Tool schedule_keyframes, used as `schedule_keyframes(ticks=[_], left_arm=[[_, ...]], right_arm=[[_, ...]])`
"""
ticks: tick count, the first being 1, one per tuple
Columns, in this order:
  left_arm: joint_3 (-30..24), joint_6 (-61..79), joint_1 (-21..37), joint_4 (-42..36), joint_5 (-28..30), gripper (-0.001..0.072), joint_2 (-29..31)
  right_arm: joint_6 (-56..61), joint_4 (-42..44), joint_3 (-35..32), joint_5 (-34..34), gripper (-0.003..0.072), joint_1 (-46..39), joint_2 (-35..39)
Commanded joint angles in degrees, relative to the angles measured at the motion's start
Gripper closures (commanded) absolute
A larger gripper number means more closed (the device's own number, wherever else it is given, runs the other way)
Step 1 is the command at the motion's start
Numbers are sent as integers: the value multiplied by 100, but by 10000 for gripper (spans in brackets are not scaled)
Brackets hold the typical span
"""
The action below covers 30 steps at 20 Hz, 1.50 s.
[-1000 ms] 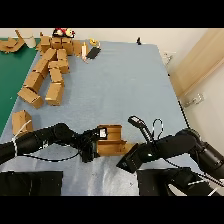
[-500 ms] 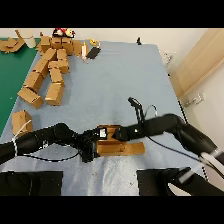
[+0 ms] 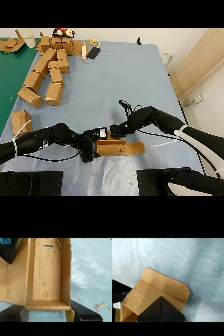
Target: Fold the box.
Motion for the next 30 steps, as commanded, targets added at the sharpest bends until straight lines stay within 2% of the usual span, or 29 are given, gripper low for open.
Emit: schedule_keyframes(ticks=[1, 4, 7, 11, 13, 14, 15, 16, 19, 25, 28, 30], left_arm=[[-2, 0, 2, 0, 0, 259, 2], [-2, 2, 2, 2, 0, 259, 2], [-2, 2, 2, 0, 0, 258, 2], [-2, 2, 2, 0, 0, 259, 2], [-2, 2, 2, 0, 0, 259, 2], [-2, 2, 2, 2, 0, 259, 2], [-2, 2, 2, 0, 0, 259, 2], [-2, 2, 2, 0, 0, 259, 2], [-2, 2, 2, 0, 0, 258, 2], [-2, 2, 2, 0, 0, 258, 2], [-2, 0, 2, 0, 0, 259, 2], [-2, 2, 2, 0, 0, 259, 2]], right_arm=[[-42, -330, 48, 63, 685, -2, 129], [391, -1266, 188, -170, 685, -227, 903], [481, -1923, 149, -804, 685, -293, 2072], [-173, -1912, -363, -1799, 683, 55, 3311], [-1145, -1475, -824, -2389, 683, 339, 3696], [-1497, -1362, -1045, -2498, 659, 485, 3825], [-1829, -1467, -1266, -2411, 416, 632, 3906], [-2076, -1753, -1432, -2159, 252, 721, 3897], [-2837, -2671, -1665, -1121, 245, 739, 3598], [-3884, -2651, -1657, 256, 244, 739, 2653], [-4162, -2232, -1657, 404, 245, 741, 2503], [-4214, -2240, -1657, 363, 245, 739, 2496]])
